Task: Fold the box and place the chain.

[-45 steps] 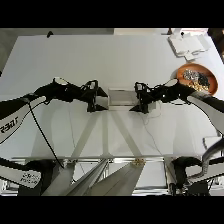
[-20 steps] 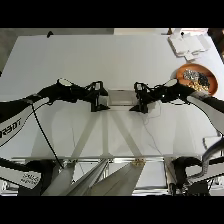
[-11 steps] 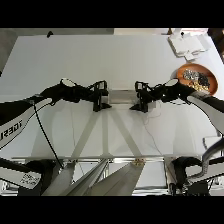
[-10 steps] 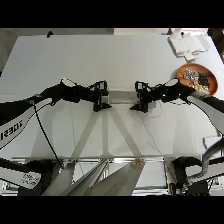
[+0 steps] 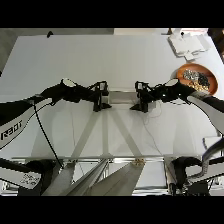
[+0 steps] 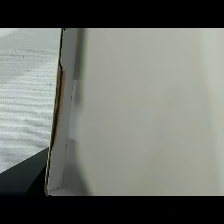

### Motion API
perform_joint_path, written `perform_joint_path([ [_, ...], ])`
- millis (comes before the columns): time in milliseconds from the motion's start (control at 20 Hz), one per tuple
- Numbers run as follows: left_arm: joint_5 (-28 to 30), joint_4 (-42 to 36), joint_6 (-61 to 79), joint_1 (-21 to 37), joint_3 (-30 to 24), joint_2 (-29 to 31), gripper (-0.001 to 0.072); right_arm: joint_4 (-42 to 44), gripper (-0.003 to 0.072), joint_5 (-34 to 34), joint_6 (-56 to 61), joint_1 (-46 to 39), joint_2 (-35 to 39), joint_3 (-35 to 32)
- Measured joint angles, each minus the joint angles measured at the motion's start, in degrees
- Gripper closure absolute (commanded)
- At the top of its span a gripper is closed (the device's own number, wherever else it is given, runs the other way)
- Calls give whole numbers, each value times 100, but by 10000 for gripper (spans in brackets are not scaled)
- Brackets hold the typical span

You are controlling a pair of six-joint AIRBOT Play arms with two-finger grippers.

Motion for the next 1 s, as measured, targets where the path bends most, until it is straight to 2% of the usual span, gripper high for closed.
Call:
perform_joint_path([
  [700,13,24,7,0,2,0,336,70,261,111,-2,7,0,-2],
  [750,13,24,7,0,2,0,336,96,235,122,-2,9,0,-2],
  [800,13,24,7,0,2,0,336,114,169,138,-2,9,0,-2],
  [1000,17,24,7,-2,2,0,336,-17,167,319,15,-76,129,-7],
])
